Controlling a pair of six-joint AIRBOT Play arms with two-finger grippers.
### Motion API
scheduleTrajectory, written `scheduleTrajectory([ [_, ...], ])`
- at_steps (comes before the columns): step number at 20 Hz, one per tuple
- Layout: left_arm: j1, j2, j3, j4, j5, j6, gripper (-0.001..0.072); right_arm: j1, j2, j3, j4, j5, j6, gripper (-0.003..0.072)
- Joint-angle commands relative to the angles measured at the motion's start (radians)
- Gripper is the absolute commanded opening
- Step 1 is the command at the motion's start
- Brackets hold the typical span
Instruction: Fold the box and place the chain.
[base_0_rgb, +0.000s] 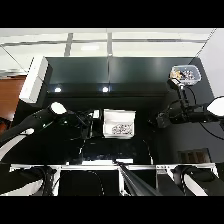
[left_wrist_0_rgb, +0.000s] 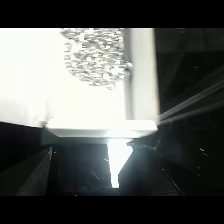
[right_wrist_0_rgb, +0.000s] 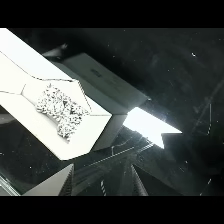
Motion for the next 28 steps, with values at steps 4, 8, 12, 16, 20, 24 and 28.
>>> scheduleTrajectory([
  [4,0.006,-0.019,0.012,-0.034,-0.041,0.058,0.0714,0.000,0.000,0.000,0.000,0.000,0.003,0.0425],
  [8,0.006,-0.019,0.012,-0.039,-0.040,0.061,0.0714,0.000,0.000,0.000,0.000,0.000,0.003,0.0425],
  [12,-0.012,-0.019,0.013,-0.058,0.000,0.050,0.0714,0.000,0.000,0.000,0.000,-0.014,0.003,0.0425],
  [16,-0.025,-0.019,0.013,-0.073,0.000,0.050,0.0714,0.000,0.000,0.000,0.000,-0.025,0.003,0.0425],
  [20,-0.060,-0.019,0.013,-0.083,0.026,0.045,0.0714,0.000,0.000,0.000,0.000,-0.032,0.003,0.0425],
  [24,-0.089,-0.019,0.013,-0.084,0.046,0.039,0.0654,0.000,0.000,0.000,0.000,-0.050,0.003,0.0425],
  [28,-0.100,-0.019,0.013,-0.088,0.072,0.018,0.0403,0.000,0.000,0.000,0.001,-0.112,0.019,0.0467],
])
